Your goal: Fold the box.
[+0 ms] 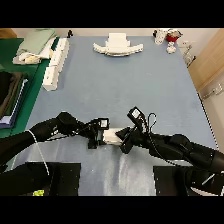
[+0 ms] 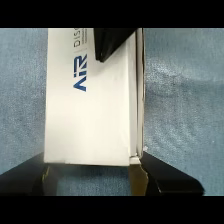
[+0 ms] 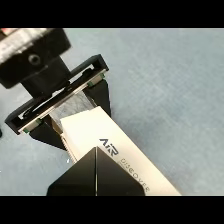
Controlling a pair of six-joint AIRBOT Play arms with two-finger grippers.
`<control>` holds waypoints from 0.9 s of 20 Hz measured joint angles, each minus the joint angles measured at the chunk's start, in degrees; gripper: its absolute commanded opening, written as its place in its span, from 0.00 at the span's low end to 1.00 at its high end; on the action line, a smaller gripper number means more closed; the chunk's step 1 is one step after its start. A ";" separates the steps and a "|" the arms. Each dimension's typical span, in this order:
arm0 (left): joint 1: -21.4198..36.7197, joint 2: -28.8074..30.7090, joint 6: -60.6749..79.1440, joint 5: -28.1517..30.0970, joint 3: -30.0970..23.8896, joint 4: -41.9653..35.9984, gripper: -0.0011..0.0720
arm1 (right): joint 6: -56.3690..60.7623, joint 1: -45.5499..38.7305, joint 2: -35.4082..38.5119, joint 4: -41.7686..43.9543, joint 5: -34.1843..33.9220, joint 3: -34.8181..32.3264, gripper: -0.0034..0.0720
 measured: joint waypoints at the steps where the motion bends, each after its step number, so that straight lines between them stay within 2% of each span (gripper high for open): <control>1: 0.00 0.00 0.00 0.00 0.00 0.00 0.58 | 0.33 0.22 -0.17 0.17 0.66 -0.63 0.05; 7: -0.02 0.00 0.00 -0.02 -0.02 0.02 0.58 | 1.14 1.68 -1.55 0.42 2.80 -4.22 0.05; 18: -0.02 -0.02 0.04 0.00 -0.02 0.04 0.58 | 1.31 1.95 -3.56 0.28 3.32 -5.11 0.05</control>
